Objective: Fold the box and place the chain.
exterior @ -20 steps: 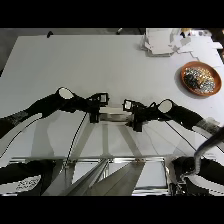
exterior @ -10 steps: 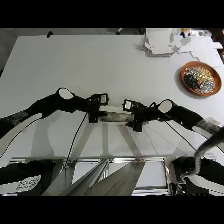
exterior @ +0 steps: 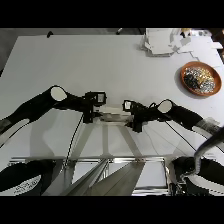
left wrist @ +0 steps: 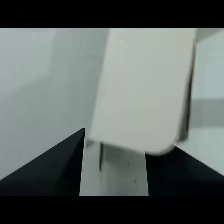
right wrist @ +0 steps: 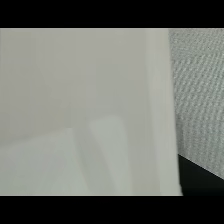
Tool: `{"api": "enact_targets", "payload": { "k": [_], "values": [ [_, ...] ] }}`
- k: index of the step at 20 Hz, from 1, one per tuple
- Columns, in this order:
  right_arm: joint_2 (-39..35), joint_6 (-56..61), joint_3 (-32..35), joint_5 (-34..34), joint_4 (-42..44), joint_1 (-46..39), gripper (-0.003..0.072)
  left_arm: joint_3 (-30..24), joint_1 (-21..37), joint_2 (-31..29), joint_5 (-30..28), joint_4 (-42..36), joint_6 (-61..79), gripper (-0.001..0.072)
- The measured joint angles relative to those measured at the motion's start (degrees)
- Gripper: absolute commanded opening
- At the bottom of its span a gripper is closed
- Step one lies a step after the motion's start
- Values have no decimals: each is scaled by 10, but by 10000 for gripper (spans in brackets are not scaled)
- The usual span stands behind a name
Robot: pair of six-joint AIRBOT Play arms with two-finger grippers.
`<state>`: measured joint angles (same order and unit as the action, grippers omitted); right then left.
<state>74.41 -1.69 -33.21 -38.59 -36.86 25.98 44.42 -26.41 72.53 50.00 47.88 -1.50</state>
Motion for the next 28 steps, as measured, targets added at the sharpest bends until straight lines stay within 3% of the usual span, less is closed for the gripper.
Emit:
{"api": "enact_targets", "payload": {
  "k": [2,4,6,10,12,22,28],
  "values": [
    [0,0,0,0,0,0,364,0,0,-37,17,50,-58,282],
    [0,0,0,0,0,0,364,0,0,-73,42,83,-103,33],
    [0,0,0,0,0,0,364,0,-2,-98,68,98,-131,6],
    [0,0,0,1,0,0,364,0,-24,-112,97,89,-153,6],
    [0,-1,0,1,0,0,364,0,-41,-105,83,74,-158,7],
    [0,0,0,1,0,0,364,0,-63,-16,-138,-50,-167,6],
    [0,0,0,2,0,0,364,0,-61,42,-188,-76,-177,6]
  ]
}}
